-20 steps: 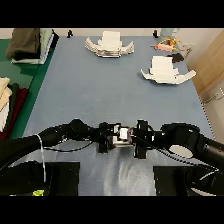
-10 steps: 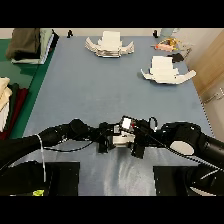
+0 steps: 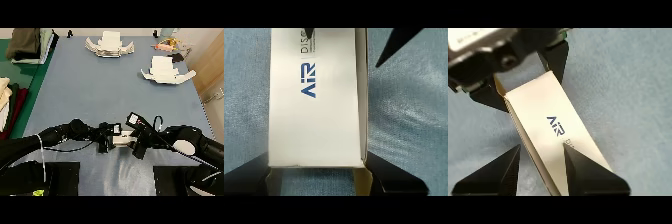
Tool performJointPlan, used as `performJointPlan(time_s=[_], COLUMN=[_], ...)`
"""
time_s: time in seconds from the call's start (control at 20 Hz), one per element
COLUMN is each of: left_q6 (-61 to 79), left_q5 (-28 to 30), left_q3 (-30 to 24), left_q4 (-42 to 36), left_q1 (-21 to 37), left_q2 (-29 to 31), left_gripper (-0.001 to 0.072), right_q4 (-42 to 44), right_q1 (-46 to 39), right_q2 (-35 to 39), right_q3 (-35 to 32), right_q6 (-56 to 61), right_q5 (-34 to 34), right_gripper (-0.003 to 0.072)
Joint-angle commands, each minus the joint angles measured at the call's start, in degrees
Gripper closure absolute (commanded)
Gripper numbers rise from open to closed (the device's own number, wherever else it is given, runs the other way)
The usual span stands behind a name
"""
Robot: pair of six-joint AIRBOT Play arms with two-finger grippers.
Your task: Fold the box.
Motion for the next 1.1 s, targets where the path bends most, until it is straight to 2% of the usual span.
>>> performJointPlan(time_s=[0.0,0.1,0.25,0.35,0.4,0.5,0.55,1.05], left_q6=[0.0,0.0,0.0,0.0,0.0,0.0,0.0,0.0], left_q5=[0.0,0.0,0.0,0.0,0.0,0.0,0.0,0.0], left_q3=[0.0,0.0,0.0,0.0,0.0,0.0,0.0,0.0], left_q4=[0.0,0.0,0.0,0.0,0.0,0.0,0.0,0.0], left_q1=[0.0,0.0,0.0,0.0,0.0,0.0,0.0,0.0], left_q2=[0.0,0.0,0.0,0.0,0.0,0.0,0.0,0.0], left_gripper=[0.0282,0.0282,0.0283,0.0282,0.0282,0.0282,0.0282,0.0282], right_q4=[11.9,15.5,18.1,18.1,18.1,18.1,18.1,20.3], right_q1=[-2.8,-2.8,-2.6,-2.6,-2.6,-2.6,-2.6,-2.5], right_q2=[4.8,6.4,5.8,6.0,6.0,5.9,5.9,5.9], right_q3=[-4.6,-7.9,-10.1,-10.0,-10.0,-10.0,-10.1,-12.5], right_q6=[-2.8,-2.8,-2.8,-3.8,-3.8,-3.8,-3.9,-4.4], right_q5=[-8.0,-12.7,-14.8,-15.3,-15.7,-15.7,-15.7,-16.3], right_gripper=[0.0291,0.0345,0.0355,0.0500,0.0539,0.0546,0.0605,0.0618])
